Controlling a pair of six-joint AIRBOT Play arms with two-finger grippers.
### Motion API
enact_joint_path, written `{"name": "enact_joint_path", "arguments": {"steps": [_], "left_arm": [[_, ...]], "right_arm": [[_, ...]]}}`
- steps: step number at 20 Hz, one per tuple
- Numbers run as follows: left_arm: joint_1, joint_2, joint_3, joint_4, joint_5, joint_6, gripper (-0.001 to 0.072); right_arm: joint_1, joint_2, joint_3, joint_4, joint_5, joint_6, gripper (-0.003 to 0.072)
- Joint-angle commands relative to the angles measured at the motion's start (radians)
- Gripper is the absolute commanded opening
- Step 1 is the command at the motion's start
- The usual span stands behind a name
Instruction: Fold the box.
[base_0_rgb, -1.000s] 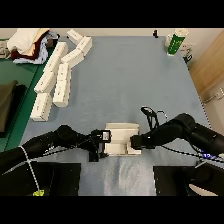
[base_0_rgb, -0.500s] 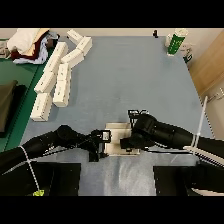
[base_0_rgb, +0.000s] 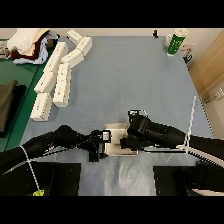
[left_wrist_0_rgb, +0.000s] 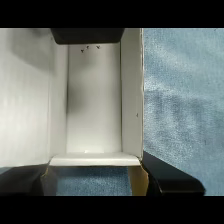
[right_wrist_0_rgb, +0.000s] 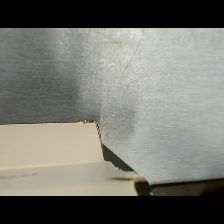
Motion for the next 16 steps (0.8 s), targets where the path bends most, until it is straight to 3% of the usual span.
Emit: {"name": "enact_joint_path", "arguments": {"steps": [1,3,7,11,12,13,14,15,16], "left_arm": [[0.000,0.000,0.001,0.000,0.001,0.000,0.0591],[0.000,0.000,0.001,0.000,0.001,0.000,0.0591],[0.000,0.000,0.001,0.000,0.001,0.000,0.0591],[0.000,0.000,0.001,0.000,0.001,0.000,0.0591],[0.000,0.000,0.001,0.000,0.001,0.000,0.0591],[0.000,0.000,0.001,0.000,0.000,0.000,0.0591],[0.000,0.000,0.001,0.000,0.001,0.000,0.0591],[0.000,0.000,0.001,0.000,0.001,0.000,0.0591],[0.000,0.000,0.001,0.000,0.000,0.000,0.0591]], "right_arm": [[0.002,-0.002,0.002,-0.002,-0.003,-0.018,0.0015],[0.002,-0.001,0.011,0.012,-0.006,-0.028,0.0380],[0.002,0.013,0.074,0.019,-0.082,-0.083,0.0400],[0.002,0.098,0.182,-0.085,-0.274,-0.109,0.0400],[0.002,0.135,0.201,-0.137,-0.310,-0.113,0.0398],[0.001,0.174,0.205,-0.183,-0.336,-0.114,0.0342],[-0.010,0.212,0.200,-0.219,-0.367,-0.125,0.0114],[-0.030,0.241,0.185,-0.235,-0.387,-0.158,0.0001],[-0.081,0.262,0.152,-0.237,-0.381,-0.203,0.0000]]}}
